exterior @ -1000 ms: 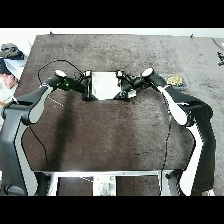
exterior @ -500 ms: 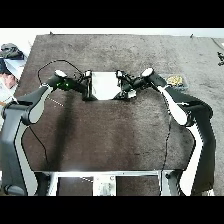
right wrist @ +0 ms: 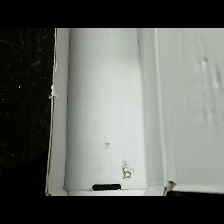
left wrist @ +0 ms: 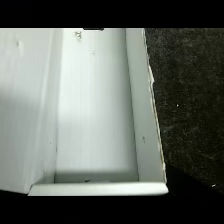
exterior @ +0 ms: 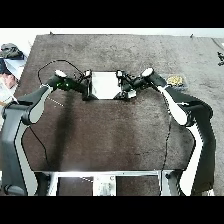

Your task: Fold the box and place the chain.

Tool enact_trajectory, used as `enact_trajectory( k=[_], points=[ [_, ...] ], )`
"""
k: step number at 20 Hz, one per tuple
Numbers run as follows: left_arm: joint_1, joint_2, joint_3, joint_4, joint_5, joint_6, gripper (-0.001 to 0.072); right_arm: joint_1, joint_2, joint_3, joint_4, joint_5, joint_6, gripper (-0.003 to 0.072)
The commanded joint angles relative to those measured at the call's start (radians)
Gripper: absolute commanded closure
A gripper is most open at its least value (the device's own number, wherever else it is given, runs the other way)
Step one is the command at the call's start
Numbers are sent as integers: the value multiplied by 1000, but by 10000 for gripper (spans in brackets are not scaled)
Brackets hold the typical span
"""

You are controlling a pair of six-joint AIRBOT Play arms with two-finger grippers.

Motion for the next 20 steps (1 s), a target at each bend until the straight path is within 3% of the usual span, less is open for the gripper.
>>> enact_trajectory(
  k=[1,20],
  points=[
    [0,0,-2,21,-19,0,367,1,0,0,0,2,0,415],
    [1,-3,-38,24,11,3,365,1,0,0,0,1,0,414]
  ],
)
